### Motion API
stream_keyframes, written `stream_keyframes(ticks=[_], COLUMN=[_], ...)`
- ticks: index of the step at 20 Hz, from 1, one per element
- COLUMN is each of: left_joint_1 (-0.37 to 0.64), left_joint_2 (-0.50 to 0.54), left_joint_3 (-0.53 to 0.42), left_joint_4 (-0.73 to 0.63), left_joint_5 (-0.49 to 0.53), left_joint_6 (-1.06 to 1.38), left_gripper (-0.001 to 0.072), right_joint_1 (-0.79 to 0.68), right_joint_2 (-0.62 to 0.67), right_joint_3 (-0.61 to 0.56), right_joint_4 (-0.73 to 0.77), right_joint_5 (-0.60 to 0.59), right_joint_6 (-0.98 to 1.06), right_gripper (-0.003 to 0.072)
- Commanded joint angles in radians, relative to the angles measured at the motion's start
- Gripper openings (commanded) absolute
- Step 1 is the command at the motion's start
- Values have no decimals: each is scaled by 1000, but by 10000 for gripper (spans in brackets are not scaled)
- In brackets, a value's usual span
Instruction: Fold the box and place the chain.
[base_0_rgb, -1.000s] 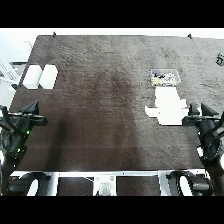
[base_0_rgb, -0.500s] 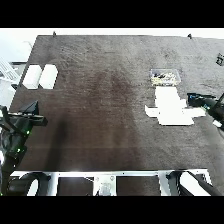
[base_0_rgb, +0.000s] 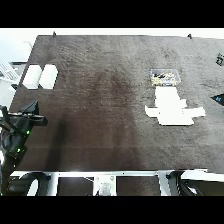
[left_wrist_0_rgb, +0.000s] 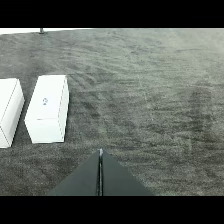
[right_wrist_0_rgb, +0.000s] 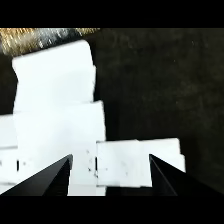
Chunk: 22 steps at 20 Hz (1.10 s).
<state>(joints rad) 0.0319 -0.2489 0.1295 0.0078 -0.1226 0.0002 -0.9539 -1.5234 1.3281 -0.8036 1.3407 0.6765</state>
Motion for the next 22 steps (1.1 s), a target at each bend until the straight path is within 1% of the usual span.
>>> stream_keyframes(ticks=[1, 5, 7, 11, 13, 22], left_joint_1=[0, 0, 0, 0, 0, 0], left_joint_2=[0, 0, 0, 0, 0, 0], left_joint_3=[0, 0, 0, 0, 0, 0], left_joint_4=[0, 0, 0, 0, 0, 0], left_joint_5=[0, 0, 0, 0, 0, 0], left_joint_6=[0, 0, 0, 0, 0, 0], left_gripper=[22, 22, 22, 21, 21, 22], right_joint_1=[-25, -25, -25, -24, -24, 0], right_joint_2=[-219, -430, -513, -611, -640, -661], right_joint_3=[283, 526, 591, 594, 594, 583], right_joint_4=[-89, -95, -95, -91, -58, -42], right_joint_5=[238, 334, 359, 363, 374, 420], right_joint_6=[63, 78, 83, 79, 79, 79], right_gripper=[572, 565, 510, 512, 512, 511])
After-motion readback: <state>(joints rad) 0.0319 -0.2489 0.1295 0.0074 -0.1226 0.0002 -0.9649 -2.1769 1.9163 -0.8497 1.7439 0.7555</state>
